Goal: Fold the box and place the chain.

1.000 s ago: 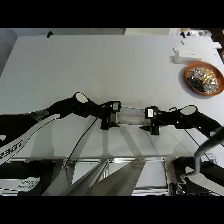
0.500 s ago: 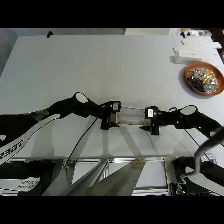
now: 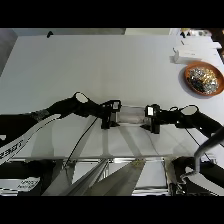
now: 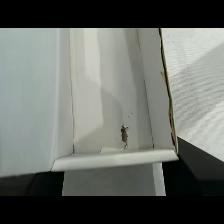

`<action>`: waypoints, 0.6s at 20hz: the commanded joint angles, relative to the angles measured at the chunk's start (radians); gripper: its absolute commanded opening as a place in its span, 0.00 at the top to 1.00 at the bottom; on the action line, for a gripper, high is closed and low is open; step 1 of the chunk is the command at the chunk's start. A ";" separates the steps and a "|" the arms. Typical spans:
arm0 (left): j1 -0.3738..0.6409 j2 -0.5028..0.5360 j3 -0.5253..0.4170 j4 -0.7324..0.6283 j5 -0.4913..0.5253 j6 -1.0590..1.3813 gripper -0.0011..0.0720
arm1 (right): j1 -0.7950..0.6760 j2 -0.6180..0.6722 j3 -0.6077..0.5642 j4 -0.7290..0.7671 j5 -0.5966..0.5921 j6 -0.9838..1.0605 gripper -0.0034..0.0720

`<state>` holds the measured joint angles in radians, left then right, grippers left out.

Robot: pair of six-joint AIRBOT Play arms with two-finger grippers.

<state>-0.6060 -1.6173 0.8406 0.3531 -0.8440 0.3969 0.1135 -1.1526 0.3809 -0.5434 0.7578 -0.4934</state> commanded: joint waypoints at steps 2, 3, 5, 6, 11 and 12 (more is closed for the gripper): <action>0.000 0.000 0.000 0.005 -0.005 0.003 0.49 | 0.000 0.087 0.001 -0.158 -0.006 0.197 0.03; 0.000 0.000 0.000 0.005 -0.006 0.003 0.49 | 0.000 0.111 0.001 -0.210 -0.005 0.261 0.03; 0.000 0.000 0.000 0.005 -0.006 0.003 0.49 | 0.000 0.172 0.001 -0.315 0.020 0.383 0.03; 0.000 0.000 0.000 0.005 -0.006 0.003 0.49 | 0.000 0.202 0.001 -0.356 0.035 0.432 0.03; 0.000 0.000 0.000 0.005 -0.006 0.003 0.49 | 0.000 0.389 0.001 -0.499 0.161 0.592 0.12; 0.000 0.000 0.000 0.005 -0.006 0.003 0.49 | 0.000 0.434 0.001 -0.491 0.180 0.606 0.12</action>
<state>-0.6064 -1.6173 0.8406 0.3614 -0.8543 0.4019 0.1131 -0.8253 0.3813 -0.9668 0.8619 0.0097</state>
